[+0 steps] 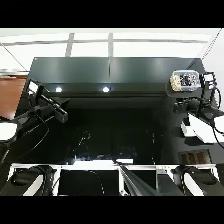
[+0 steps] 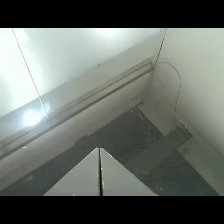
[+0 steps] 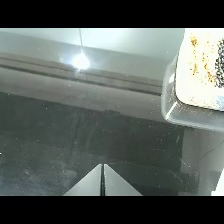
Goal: Fold the box and place the chain.
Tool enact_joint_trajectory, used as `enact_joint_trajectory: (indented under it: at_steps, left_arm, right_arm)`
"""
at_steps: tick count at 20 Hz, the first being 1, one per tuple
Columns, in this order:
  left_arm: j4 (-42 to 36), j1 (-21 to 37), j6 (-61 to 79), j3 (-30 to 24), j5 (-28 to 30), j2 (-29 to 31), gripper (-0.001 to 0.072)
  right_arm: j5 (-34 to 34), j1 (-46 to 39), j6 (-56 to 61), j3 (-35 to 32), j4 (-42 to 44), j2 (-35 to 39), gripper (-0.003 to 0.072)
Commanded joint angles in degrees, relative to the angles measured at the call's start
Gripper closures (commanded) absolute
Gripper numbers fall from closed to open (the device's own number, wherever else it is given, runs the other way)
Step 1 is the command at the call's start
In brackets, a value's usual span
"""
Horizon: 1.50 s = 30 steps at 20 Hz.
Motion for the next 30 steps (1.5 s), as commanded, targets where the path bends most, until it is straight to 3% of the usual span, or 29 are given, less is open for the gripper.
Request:
enact_joint_trajectory:
  at_steps: [1, 17, 19, 23, 24, 25, 26, 27, 29, 30]
  left_arm:
    - [0.0, 0.0, 0.0, 0.0, 0.0, 0.0, 0.0683]
    - [-2.7, -0.1, 0.0, 0.0, 1.4, 0.0, 0.0683]
    - [-5.7, -0.1, 0.0, -0.1, 2.2, -0.5, 0.0683]
    - [-15.9, -0.1, 0.0, 0.0, 2.3, -4.6, 0.0681]
    - [-20.5, -0.1, 0.0, 0.0, 3.6, -5.9, 0.0645]
    - [-24.1, -0.1, 0.0, 0.0, 5.3, -7.0, 0.0430]
    - [-25.7, -0.1, 0.2, 0.0, 7.3, -7.9, 0.0108]
    - [-25.7, -0.1, 0.2, 0.2, 8.9, -8.7, -0.0005]
    - [-25.4, -0.1, 0.3, 0.5, 9.0, -9.9, -0.0005]
    - [-25.1, -0.1, 0.5, 0.5, 8.5, -10.1, -0.0005]
  right_arm:
    - [0.0, 0.0, 0.0, 0.0, 0.0, 0.0, 0.0672]
    - [-1.2, 0.0, 0.1, 0.0, 1.7, 0.0, 0.0672]
    - [-2.4, 0.0, 0.1, 0.0, 6.8, 0.0, 0.0672]
    - [-2.9, 0.0, 0.1, 0.0, 26.2, 0.0, 0.0672]
    - [-2.6, 0.0, 0.1, 0.0, 31.1, 0.0, 0.0672]
    - [-2.4, 0.0, 0.1, 0.0, 33.3, 0.0, 0.0672]
    - [-2.8, 0.0, 0.0, 0.0, 33.9, 0.0, 0.0670]
    - [-2.8, 0.0, 0.1, 0.0, 33.4, 0.0, 0.0623]
    - [0.2, 0.0, 0.1, 0.0, 33.4, 0.0, 0.0047]
    - [2.3, 0.0, 0.1, 0.0, 33.9, 0.0, 0.0017]
